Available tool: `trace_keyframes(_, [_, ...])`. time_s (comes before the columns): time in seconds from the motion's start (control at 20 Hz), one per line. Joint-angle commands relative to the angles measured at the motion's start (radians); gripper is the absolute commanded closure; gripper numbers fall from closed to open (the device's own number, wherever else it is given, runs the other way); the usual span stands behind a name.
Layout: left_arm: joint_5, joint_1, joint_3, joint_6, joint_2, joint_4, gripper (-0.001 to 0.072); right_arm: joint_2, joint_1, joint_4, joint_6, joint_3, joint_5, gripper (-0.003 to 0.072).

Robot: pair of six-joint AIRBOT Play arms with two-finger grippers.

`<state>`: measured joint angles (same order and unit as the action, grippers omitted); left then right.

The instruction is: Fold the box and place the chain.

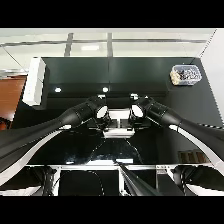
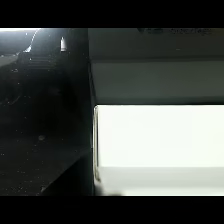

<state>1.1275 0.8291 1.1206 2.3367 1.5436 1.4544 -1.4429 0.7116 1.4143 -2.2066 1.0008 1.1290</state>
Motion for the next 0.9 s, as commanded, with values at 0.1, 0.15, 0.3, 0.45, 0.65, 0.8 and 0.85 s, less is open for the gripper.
trace_keyframes(0.1, [0.0,-0.001,0.0,0.001,0.0,0.0,0.0679,-0.008,0.001,0.001,0.0,0.0,0.0,0.0455])
trace_keyframes(0.15, [0.0,-0.001,0.0,0.001,0.0,0.0,0.0679,-0.01,0.001,0.001,0.0,0.0,0.0,0.0455])
trace_keyframes(0.3, [0.0,-0.001,0.0,0.001,0.0,0.0,0.0679,-0.02,0.001,-0.003,0.0,0.0,0.001,0.0537])
trace_keyframes(0.45, [0.0,-0.001,0.0,0.001,0.0,0.0,0.0679,-0.02,0.001,-0.004,0.0,0.0,0.001,0.0663])
trace_keyframes(0.65, [0.0,-0.001,0.0,0.001,0.0,0.0,0.0679,-0.02,0.001,-0.004,0.0,0.0,0.001,0.0662])
trace_keyframes(0.8, [0.0,-0.001,0.0,0.001,0.0,0.0,0.0679,-0.018,0.001,-0.004,-0.001,0.001,0.001,0.0661])
trace_keyframes(0.85, [0.0,-0.001,0.0,0.001,0.0,0.0,0.0679,-0.018,0.0,-0.004,-0.001,0.001,0.01,0.0659])
